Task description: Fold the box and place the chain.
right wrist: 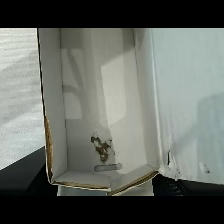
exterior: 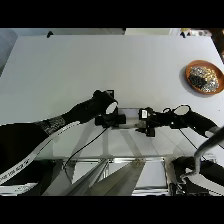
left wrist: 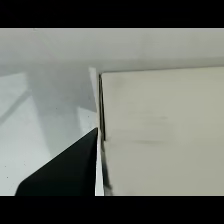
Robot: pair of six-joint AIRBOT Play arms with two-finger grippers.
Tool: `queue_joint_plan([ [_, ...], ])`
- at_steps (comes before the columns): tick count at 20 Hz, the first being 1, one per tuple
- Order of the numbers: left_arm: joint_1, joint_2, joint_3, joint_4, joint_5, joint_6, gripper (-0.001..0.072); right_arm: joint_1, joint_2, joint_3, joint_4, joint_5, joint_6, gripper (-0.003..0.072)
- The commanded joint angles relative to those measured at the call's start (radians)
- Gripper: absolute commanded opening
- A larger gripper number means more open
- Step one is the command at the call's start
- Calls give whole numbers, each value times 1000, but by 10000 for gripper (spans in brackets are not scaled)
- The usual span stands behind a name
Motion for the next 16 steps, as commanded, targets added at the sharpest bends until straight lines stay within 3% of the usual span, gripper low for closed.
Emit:
queue_joint_plan([
  [1,-3,-5,2,25,16,-34,202,0,0,0,0,0,0,457],
  [4,-12,-6,-2,29,24,-78,184,0,0,0,0,0,0,457],
  [5,-14,-6,-3,32,24,-76,35,0,0,0,0,0,0,457],
  [6,-16,-6,-3,32,24,-72,4,0,0,0,0,0,0,457],
  [9,-16,-6,-3,31,24,-72,5,0,0,0,0,0,0,457],
  [10,-18,-6,-3,32,25,-72,42,0,0,0,0,0,0,457],
  [13,-18,-6,-3,44,29,-72,274,0,0,0,0,0,0,457],
  [16,-18,-6,-3,66,27,-72,272,0,0,0,0,0,0,457],
])
